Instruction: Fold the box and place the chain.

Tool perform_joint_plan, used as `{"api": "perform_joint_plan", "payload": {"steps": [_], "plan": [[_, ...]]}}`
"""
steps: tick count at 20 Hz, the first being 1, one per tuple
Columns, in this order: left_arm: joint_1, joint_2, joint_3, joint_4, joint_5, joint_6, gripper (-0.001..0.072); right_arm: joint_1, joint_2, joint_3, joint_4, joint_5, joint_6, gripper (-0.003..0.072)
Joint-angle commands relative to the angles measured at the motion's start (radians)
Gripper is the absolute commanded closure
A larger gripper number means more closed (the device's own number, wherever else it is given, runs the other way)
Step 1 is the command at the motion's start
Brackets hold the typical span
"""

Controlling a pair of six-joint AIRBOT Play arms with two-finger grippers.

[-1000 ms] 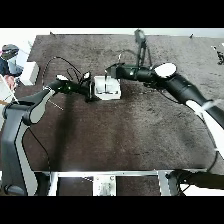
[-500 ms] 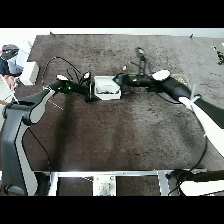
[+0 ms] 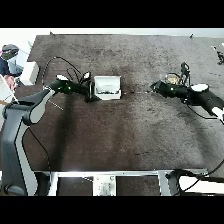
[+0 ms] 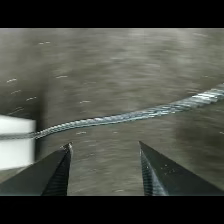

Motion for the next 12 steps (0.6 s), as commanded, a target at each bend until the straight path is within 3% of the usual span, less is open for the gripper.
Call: {"api": "perform_joint_plan", "payload": {"steps": [1, 6, 10, 12], "plan": [[-0.001, 0.0, 0.001, 0.0, 0.0, 0.0, 0.0424, -0.018, -0.045, -0.026, -0.021, -0.096, 0.06, 0.0217], [-0.001, 0.0, 0.001, 0.0, 0.0, 0.0, 0.0424, 0.015, -0.102, -0.019, -0.016, -0.213, 0.083, 0.0217], [-0.001, 0.0, 0.001, 0.0, 0.0, 0.0, 0.0423, 0.041, -0.185, 0.064, -0.008, -0.222, 0.084, 0.0229], [-0.001, 0.0, 0.001, 0.0, 0.0, 0.0, 0.0424, 0.042, -0.228, 0.093, 0.026, -0.233, 0.084, 0.0412]]}}
